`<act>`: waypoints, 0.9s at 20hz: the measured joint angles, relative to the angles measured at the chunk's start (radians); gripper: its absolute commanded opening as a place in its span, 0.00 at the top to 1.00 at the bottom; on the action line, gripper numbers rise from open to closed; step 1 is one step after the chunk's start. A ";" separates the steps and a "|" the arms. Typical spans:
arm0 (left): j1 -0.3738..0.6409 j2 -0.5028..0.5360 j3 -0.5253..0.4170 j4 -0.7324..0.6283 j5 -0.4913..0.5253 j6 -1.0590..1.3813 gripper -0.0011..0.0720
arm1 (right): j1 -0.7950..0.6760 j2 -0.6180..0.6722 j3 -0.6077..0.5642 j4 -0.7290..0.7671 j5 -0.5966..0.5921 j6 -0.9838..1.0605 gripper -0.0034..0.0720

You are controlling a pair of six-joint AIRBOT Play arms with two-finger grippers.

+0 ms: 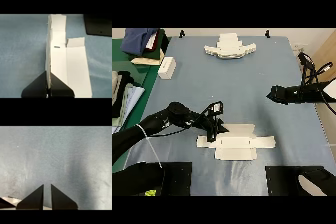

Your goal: Fold the box.

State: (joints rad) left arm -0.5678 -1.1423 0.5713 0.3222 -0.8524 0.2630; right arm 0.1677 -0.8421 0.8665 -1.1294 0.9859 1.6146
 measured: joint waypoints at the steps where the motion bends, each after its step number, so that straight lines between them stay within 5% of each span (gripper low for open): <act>1: -0.001 -0.001 -0.003 0.007 -0.016 -0.012 0.96 | 0.000 0.000 0.000 0.000 0.000 -0.002 0.77; 11: -0.001 -0.003 -0.005 0.036 -0.037 -0.073 0.96 | 0.000 0.000 0.000 0.000 0.013 -0.017 0.78; 12: -0.001 -0.003 -0.005 0.036 -0.038 -0.074 0.96 | 0.000 0.000 0.000 0.000 0.025 -0.018 0.91; 13: -0.001 -0.003 -0.005 0.037 -0.041 -0.074 0.96 | 0.000 0.000 0.000 0.000 0.035 -0.018 0.94; 18: -0.001 -0.004 -0.005 0.039 -0.055 -0.077 0.96 | 0.001 0.006 0.000 -0.001 0.149 -0.018 0.95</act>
State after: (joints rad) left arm -0.5690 -1.1465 0.5663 0.3611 -0.9077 0.1864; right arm 0.1688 -0.8364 0.8665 -1.1301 1.1347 1.5970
